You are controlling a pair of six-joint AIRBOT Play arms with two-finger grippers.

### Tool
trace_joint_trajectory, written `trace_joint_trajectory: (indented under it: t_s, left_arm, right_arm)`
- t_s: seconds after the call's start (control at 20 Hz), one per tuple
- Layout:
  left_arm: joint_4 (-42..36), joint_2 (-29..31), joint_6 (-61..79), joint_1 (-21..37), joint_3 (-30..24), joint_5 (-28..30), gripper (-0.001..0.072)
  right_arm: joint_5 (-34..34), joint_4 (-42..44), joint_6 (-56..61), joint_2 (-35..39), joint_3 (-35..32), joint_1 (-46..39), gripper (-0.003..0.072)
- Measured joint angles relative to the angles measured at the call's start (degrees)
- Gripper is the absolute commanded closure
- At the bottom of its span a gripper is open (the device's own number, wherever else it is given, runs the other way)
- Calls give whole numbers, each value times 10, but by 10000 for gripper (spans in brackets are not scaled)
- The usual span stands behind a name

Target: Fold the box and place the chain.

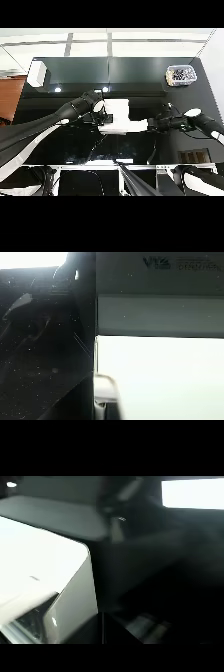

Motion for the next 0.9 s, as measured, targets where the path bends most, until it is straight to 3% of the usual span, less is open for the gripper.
trace_joint_trajectory:
  t_s: [0.1,0.15,0.25,0.3,0.6,0.7,0.8,0.9]
  left_arm:
    - [0,0,0,0,0,0,682]
    - [-1,0,0,0,0,-1,682]
    - [-1,0,0,0,0,-2,681]
    - [-1,0,-1,0,0,-2,682]
    - [-2,0,0,0,0,-1,682]
    - [-2,0,0,0,0,-1,682]
    - [-2,0,0,0,0,-1,682]
    - [-2,0,0,0,0,0,681]
  right_arm:
    - [-11,33,-30,-11,1,16,659]
    - [-12,44,-40,-14,4,21,574]
    - [-9,49,-56,-19,15,27,105]
    - [4,52,-60,-19,23,28,63]
    - [47,50,-73,-22,66,36,81]
    - [53,53,-73,-23,78,47,123]
    - [58,56,-73,-23,92,65,266]
    - [57,54,-55,-23,108,87,298]
